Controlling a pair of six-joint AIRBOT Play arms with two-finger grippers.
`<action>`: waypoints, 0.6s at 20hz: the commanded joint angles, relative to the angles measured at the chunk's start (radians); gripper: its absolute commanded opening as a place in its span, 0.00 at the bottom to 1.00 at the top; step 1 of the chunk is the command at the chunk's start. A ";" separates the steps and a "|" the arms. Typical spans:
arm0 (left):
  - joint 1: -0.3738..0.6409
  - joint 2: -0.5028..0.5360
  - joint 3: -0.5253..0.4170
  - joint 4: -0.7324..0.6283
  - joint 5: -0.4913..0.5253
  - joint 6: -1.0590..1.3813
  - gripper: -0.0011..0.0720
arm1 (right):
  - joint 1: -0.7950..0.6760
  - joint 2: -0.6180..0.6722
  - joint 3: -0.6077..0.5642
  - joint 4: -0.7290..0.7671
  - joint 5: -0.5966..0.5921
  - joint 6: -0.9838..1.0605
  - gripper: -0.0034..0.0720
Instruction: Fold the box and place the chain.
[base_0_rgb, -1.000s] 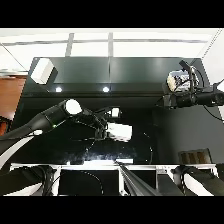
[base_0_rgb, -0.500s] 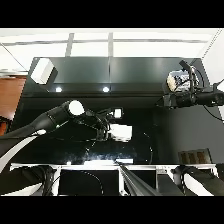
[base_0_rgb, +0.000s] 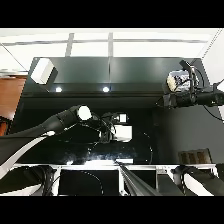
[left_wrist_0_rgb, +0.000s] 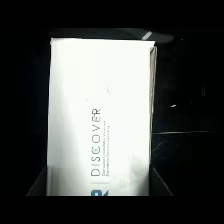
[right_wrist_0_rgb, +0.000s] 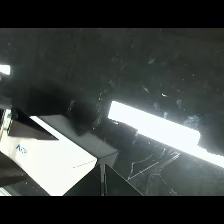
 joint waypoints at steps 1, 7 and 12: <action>0.009 0.007 0.001 0.121 -0.007 -0.159 0.52 | 0.000 0.000 0.001 0.000 -0.001 0.000 0.09; 0.358 0.175 0.000 0.210 -0.172 -0.427 0.52 | 0.000 0.000 0.001 0.000 0.004 0.000 0.09; 0.910 0.247 0.000 0.240 -0.246 -0.609 0.52 | 0.000 0.000 0.001 0.002 0.002 0.000 0.09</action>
